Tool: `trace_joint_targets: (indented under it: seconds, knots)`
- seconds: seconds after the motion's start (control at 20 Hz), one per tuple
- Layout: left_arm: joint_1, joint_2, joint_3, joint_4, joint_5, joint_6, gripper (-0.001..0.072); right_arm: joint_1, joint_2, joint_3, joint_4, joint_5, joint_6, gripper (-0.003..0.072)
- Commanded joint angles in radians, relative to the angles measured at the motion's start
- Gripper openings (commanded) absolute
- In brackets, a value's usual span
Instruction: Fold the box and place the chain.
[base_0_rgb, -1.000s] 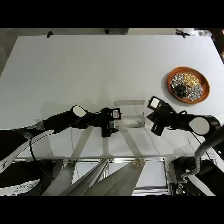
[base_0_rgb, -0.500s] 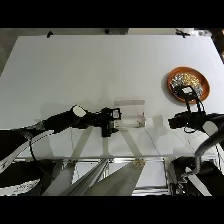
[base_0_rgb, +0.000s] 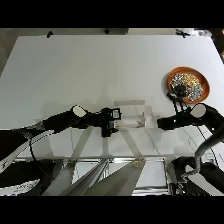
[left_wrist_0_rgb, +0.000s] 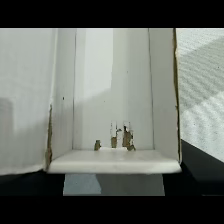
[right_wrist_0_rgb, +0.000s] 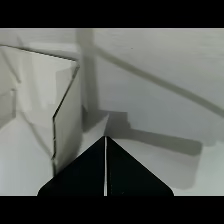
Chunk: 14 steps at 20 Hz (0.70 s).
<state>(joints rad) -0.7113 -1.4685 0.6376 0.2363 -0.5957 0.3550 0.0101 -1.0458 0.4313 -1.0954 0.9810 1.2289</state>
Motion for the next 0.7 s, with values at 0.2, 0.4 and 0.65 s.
trace_joint_targets:
  seconds: [0.2, 0.4, 0.65]
  knots:
    - [-0.001, 0.001, 0.0, 0.0, 0.0, 0.0, 0.0206, -0.006, -0.052, 0.001, 0.269, 0.014, -0.176, 0.0016]
    - [-0.001, 0.001, 0.0, 0.0, 0.0, 0.0, 0.0206, -0.006, -0.052, 0.001, 0.42, 0.062, -0.282, 0.0017]
    - [-0.001, 0.001, 0.0, 0.0, 0.0, 0.0, 0.0206, -0.006, -0.052, 0.002, 0.482, 0.089, -0.29, 0.0232]
